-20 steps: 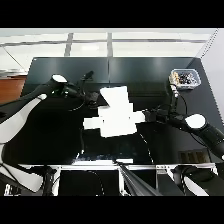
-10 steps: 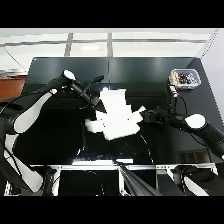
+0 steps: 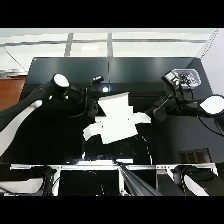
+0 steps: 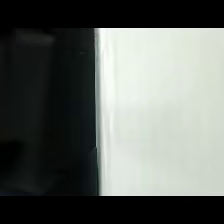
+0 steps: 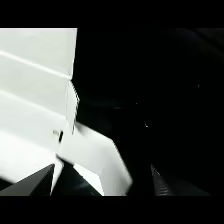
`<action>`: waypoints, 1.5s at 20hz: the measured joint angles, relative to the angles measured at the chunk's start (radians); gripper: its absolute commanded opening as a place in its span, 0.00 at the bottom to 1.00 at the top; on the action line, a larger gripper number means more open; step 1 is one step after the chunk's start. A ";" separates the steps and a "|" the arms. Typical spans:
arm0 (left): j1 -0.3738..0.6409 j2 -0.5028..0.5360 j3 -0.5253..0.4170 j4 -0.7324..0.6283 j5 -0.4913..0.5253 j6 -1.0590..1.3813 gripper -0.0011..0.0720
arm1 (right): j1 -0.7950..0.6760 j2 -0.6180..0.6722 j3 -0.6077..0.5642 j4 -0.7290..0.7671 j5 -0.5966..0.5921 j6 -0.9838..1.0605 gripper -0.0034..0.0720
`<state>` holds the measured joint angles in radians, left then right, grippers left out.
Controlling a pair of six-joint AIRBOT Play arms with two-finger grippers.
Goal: Fold the box and place the chain.
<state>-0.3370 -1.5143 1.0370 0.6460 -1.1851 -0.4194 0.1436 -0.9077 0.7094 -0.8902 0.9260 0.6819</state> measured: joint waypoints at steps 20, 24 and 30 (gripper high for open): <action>-0.083 0.022 -0.162 -0.005 0.332 0.559 0.05 | 0.239 -0.172 -0.117 -0.026 -0.072 -0.602 0.99; -0.083 0.021 -0.162 -0.002 0.334 0.560 0.05 | 0.259 -0.228 -0.117 0.028 -0.095 -0.692 0.99; -0.084 0.021 -0.162 0.000 0.335 0.562 0.05 | 0.286 -0.259 -0.090 0.135 -0.154 -0.769 0.99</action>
